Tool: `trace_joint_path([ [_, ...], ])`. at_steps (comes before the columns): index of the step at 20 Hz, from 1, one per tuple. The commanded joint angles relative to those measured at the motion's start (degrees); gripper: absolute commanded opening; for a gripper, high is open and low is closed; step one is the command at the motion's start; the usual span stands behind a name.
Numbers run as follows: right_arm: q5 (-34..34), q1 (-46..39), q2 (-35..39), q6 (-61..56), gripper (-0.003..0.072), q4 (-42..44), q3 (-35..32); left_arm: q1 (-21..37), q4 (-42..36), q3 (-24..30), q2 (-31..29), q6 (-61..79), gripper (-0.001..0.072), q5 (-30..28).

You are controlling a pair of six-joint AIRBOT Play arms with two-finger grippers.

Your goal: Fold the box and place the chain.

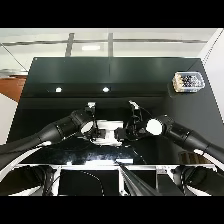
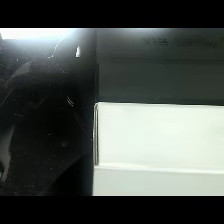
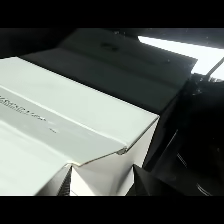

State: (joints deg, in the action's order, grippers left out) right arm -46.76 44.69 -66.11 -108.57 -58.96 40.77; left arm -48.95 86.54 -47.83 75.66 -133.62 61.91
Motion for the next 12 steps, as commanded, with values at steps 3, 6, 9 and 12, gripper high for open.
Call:
trace_joint_path([
  [3, -4.5, 0.5, -1.5, -6.8, 0.0421, -6.4, 2.9, 0.0, -0.1, 0.0, 0.0, -0.1, 0.0031, 0.0],
  [6, -6.8, 2.1, -3.9, -9.5, 0.0373, -10.3, 6.2, 0.0, -0.1, 0.0, 0.0, -0.1, 0.0032, 0.1],
  [9, -9.9, 4.2, -6.7, -14.9, 0.0373, -16.1, 8.7, 0.0, -0.1, 0.0, 0.0, -0.1, 0.0031, 0.1],
  [12, -10.1, 5.7, -9.1, -18.4, 0.0372, -18.1, 10.3, 0.0, -0.2, 0.0, 0.0, -0.1, 0.0031, 0.1],
])
